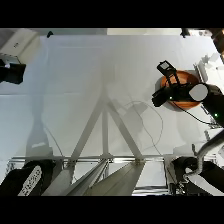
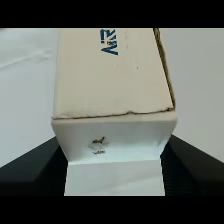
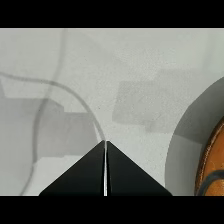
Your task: Fold the box and place the chain.
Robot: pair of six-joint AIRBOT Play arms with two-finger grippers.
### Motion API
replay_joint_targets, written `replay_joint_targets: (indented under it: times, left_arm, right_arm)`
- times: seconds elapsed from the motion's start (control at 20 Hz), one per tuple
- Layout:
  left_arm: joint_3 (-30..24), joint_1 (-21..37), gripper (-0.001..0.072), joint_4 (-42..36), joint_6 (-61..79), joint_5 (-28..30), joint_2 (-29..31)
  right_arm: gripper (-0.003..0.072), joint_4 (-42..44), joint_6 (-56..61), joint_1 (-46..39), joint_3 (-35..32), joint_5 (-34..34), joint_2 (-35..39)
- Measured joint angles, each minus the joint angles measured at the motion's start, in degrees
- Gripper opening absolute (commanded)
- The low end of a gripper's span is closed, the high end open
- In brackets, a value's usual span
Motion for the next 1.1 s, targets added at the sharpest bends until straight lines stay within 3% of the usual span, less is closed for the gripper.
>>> replay_joint_targets:
  times: [0.35,0.8,0.85,0.9,0.95,1.0,1.1]
  left_arm:
    - [-13.4,2.0,0.0,-5.0,-0.1,16.8,-9.7]
    - [-17.6,2.3,0.0004,-5.7,1.9,22.7,-25.3]
    - [-17.7,2.3,0.0065,-5.7,2.0,22.9,-26.3]
    - [-17.7,2.3,0.0213,-5.4,2.0,22.9,-27.0]
    - [-17.8,2.3,0.0467,-4.7,2.1,22.9,-27.5]
    - [-17.8,2.3,0.0651,-3.9,2.2,22.5,-27.8]
    - [-17.8,2.3,0.0687,-2.7,2.3,21.9,-27.9]
  right_arm:
    - [0.0017,0.0,0.0,0.0,0.0,0.0,0.0]
    - [0.0017,0.0,0.0,0.0,0.0,0.0,0.0]
    - [0.0017,0.0,0.0,0.0,0.0,0.0,0.0]
    - [0.0017,0.0,0.0,0.0,0.0,0.0,0.0]
    - [0.0017,0.0,0.0,0.0,0.0,0.0,0.0]
    - [0.0017,0.0,0.0,0.0,0.0,0.0,0.0]
    - [0.0017,0.0,0.0,0.0,0.0,0.0,0.0]
